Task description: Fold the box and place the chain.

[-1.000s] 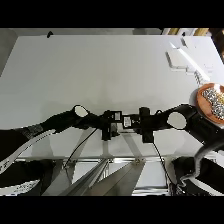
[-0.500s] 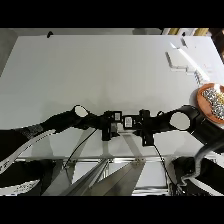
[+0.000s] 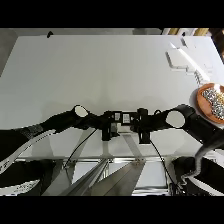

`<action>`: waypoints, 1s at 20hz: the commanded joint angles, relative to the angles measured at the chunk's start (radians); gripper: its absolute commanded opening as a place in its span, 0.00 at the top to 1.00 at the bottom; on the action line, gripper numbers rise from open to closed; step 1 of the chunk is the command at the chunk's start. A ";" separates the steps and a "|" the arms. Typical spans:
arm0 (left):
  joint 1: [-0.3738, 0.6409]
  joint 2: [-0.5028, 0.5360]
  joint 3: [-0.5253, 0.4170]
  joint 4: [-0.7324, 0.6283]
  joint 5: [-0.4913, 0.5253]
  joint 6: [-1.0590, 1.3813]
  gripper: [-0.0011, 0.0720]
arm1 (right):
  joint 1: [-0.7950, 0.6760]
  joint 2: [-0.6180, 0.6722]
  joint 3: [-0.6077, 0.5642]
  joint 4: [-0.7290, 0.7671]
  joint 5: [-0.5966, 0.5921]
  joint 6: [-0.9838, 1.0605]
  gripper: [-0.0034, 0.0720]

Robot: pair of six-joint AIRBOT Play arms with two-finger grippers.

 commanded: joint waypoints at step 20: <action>0.001 0.001 0.000 0.000 0.000 0.000 0.76 | -0.038 0.117 -0.034 -0.030 -0.031 0.209 0.94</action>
